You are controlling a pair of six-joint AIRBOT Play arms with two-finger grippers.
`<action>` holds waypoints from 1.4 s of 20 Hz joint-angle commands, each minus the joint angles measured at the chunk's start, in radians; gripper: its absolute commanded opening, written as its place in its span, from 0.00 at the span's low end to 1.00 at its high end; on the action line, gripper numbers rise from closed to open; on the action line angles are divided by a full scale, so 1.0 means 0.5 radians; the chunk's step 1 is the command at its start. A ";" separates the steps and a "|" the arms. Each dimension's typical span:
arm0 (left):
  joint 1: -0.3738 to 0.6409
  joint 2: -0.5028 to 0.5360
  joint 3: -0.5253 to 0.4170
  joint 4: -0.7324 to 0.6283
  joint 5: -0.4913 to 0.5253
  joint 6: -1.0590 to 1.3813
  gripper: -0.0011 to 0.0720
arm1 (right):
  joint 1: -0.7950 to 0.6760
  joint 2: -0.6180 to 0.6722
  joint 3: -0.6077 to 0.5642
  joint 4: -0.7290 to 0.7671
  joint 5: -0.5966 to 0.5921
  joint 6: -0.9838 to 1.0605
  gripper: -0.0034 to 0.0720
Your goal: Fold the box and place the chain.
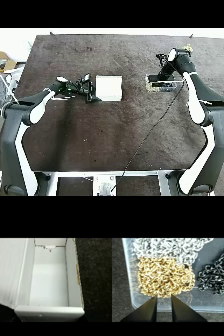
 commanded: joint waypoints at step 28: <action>0.001 -0.001 -0.001 0.000 -0.001 0.001 0.32 | 0.036 0.404 0.002 0.076 -0.148 -0.002 0.05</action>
